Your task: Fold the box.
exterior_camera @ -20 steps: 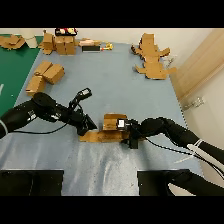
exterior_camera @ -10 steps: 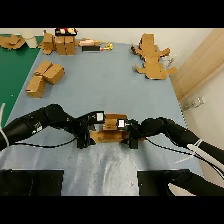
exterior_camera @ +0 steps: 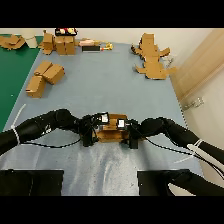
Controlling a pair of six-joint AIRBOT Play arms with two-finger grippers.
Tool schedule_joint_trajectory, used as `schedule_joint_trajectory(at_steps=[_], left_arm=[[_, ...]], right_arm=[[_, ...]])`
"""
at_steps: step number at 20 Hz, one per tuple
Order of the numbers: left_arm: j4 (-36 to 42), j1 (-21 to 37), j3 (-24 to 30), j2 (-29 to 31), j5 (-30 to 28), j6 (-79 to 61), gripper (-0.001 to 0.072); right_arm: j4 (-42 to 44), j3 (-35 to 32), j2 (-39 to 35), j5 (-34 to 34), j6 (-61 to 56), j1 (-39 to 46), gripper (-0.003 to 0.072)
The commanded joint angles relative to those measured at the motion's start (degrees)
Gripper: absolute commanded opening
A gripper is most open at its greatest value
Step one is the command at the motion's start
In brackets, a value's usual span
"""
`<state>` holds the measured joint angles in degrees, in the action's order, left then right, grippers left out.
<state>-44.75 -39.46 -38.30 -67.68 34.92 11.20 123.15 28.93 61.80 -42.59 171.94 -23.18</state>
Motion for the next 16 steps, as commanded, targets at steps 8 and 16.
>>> schedule_joint_trajectory(at_steps=[8, 16], left_arm=[[0.22, -1.29, 0.02, -0.20, -1.57, 0.17, 0.0165], [8.70, -1.33, -0.26, -0.20, -2.32, -4.87, 0.0164]], right_arm=[[0.02, 0.04, 0.02, 0.07, 0.00, -0.04, 0.0472], [0.02, 0.02, 0.02, 0.09, 0.00, -0.04, 0.0472]])
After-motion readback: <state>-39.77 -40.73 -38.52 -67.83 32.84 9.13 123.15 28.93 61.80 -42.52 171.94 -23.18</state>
